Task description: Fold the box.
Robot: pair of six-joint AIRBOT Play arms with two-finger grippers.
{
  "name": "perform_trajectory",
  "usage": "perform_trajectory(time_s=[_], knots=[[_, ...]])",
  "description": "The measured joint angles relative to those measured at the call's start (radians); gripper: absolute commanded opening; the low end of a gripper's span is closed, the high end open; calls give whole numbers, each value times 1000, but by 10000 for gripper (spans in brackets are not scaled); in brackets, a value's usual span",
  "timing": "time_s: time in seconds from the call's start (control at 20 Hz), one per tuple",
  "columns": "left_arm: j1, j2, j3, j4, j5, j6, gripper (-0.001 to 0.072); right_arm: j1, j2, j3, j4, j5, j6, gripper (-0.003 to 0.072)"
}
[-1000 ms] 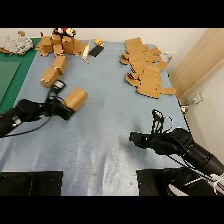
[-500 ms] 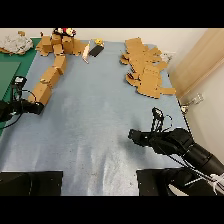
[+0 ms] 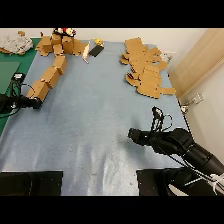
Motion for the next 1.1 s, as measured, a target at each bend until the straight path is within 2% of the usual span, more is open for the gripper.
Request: perform_trajectory(time_s=[0.35, 0.75, 0.8, 0.85, 1.1], knots=[[8, -45, 24, 12, 14, -19, 460, 0, 0, 0, 3, 1, 0, 6], [88, -49, 27, 41, -2, -101, 462, 0, 0, 0, 4, 1, 5, 6], [90, -49, 27, 42, -5, -105, 555, 0, 0, 0, 4, 1, 6, 6], [93, -49, 27, 43, -10, -105, 696, 0, 0, 0, 4, 1, 7, 6], [100, -47, 29, 62, -46, -100, 696, 0, 0, 0, 4, 1, 7, 6]])
